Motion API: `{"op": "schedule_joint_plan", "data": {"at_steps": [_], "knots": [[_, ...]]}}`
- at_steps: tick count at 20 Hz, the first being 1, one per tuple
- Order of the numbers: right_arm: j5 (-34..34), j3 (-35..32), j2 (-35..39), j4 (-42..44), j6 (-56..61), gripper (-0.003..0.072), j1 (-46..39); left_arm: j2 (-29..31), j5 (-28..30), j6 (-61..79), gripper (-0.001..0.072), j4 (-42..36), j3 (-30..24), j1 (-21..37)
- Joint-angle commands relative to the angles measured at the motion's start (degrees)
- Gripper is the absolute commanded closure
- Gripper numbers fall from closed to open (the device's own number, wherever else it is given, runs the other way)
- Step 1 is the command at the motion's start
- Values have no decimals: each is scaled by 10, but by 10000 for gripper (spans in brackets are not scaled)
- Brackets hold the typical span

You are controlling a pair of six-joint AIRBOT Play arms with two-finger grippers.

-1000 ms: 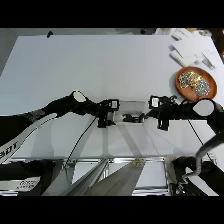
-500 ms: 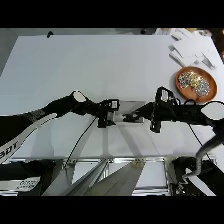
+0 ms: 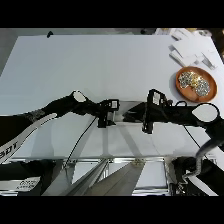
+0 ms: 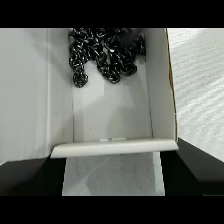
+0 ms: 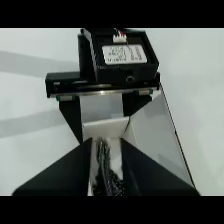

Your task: Fold the box and place the chain.

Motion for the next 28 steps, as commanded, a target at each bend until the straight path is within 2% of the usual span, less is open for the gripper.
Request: {"op": "schedule_joint_plan", "data": {"at_steps": [1, 6, 7, 8, 9, 13, 15, 18, 20, 23, 25, 28], "knots": [[-6, 0, -15, -35, 0, 448, 2, 0, 0, 0, 570, 0, 0, 0], [21, 0, 40, -95, 1, 469, -91, 0, 0, 0, 570, 0, 0, 0], [39, 0, 46, -120, 1, 516, -116, 0, 0, 0, 570, 0, 0, 0], [57, 0, 45, -152, 1, 604, -136, 0, 0, 0, 570, 0, 0, 0], [66, -2, 38, -177, 1, 634, -143, 0, 0, 0, 570, 0, 0, 0], [61, -47, -7, -212, -18, 617, -143, 0, 0, 0, 570, 0, 0, 0], [45, -65, -18, -220, -35, 422, -143, 0, 0, 0, 570, 0, 0, 0], [-7, -86, -19, -220, -36, 427, -143, 0, 0, 0, 570, 0, 0, 0], [-19, -94, -22, -214, -50, 470, -140, 0, 0, 0, 570, 0, 0, 0], [-29, -95, -55, -198, -77, 470, -118, 0, 0, 0, 570, 0, 0, 0], [-64, -95, -70, -193, -76, 507, -113, 0, 0, 0, 570, 0, 0, 0], [-85, -95, -76, -172, -102, 507, -113, 0, 0, 0, 570, 0, 0, 0]]}}
